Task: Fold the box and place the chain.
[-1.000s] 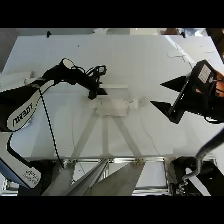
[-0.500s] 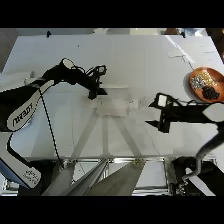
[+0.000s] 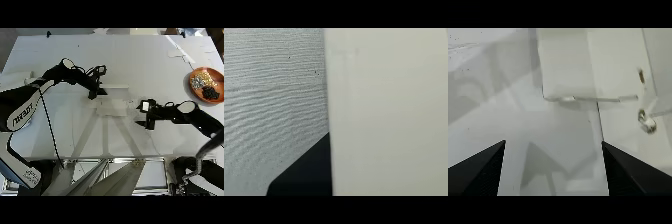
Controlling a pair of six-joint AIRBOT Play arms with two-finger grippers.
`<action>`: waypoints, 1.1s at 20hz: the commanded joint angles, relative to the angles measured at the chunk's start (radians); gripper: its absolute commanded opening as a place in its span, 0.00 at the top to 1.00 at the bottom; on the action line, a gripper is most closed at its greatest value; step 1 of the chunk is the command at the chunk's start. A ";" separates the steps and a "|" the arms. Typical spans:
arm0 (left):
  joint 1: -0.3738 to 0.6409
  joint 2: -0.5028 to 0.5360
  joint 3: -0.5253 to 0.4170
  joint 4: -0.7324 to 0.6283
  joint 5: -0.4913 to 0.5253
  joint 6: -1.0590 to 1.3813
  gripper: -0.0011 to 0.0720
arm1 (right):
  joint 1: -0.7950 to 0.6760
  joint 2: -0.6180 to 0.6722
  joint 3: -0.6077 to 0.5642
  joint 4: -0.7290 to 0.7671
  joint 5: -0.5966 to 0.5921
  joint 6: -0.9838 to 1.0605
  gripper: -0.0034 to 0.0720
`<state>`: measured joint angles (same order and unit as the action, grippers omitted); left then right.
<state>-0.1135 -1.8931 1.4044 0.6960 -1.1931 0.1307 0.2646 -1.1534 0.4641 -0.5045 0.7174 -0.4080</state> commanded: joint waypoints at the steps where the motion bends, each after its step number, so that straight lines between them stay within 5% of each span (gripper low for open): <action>1: 0.000 -0.001 -0.001 0.000 0.000 0.000 0.97 | 0.066 -0.089 -0.003 0.202 -0.084 -0.182 0.06; 6: 0.000 -0.001 0.000 0.000 0.000 0.000 0.97 | 0.077 -0.115 -0.003 0.413 -0.217 -0.206 0.06; 11: 0.000 -0.001 0.000 0.000 0.000 0.000 0.97 | 0.077 -0.116 -0.003 0.583 -0.228 -0.311 0.06; 22: 0.000 -0.001 0.000 0.000 0.000 0.000 0.97 | 0.001 -0.117 0.033 0.615 -0.205 -0.334 0.06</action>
<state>-0.1135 -1.8931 1.4044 0.6960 -1.1931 0.1307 0.2863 -1.2694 0.4820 0.1043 0.4881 -0.7349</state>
